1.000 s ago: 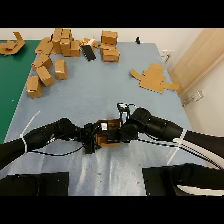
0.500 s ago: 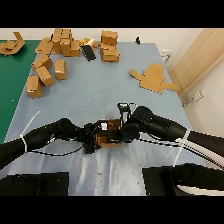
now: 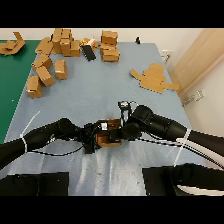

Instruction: Fold the box.

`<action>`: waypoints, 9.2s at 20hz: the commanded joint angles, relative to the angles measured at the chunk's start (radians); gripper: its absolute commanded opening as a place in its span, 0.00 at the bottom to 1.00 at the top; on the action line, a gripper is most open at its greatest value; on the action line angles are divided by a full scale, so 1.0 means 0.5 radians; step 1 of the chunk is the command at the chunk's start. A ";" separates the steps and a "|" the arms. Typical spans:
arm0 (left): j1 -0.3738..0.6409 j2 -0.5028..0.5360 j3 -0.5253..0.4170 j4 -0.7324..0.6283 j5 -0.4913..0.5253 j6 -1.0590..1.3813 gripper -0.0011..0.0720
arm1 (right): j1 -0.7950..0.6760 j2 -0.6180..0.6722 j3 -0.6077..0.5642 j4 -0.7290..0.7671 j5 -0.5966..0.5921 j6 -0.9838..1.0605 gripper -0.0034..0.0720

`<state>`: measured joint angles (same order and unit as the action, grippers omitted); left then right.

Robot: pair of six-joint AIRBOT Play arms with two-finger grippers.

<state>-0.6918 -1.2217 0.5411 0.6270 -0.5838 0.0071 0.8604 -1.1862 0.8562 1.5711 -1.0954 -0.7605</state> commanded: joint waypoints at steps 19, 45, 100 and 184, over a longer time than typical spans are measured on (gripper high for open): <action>0.000 -0.001 0.001 0.002 -0.001 0.002 0.70 | 0.017 -0.307 0.138 0.024 -0.061 -0.065 0.25; 0.000 -0.001 0.001 0.002 0.000 0.002 0.70 | 0.038 -0.105 0.225 -0.063 -0.357 -0.082 0.45; -0.001 -0.001 0.001 0.002 0.001 0.002 0.70 | -0.430 0.437 -0.587 1.328 0.987 -3.507 0.05; -0.001 -0.001 0.001 0.002 0.001 0.002 0.70 | -0.182 0.513 -0.635 1.141 0.971 -4.484 0.75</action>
<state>-0.6918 -1.2217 0.5411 0.6273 -0.5838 0.0078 0.7681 -0.9287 0.5385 2.1464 -0.6147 -3.0028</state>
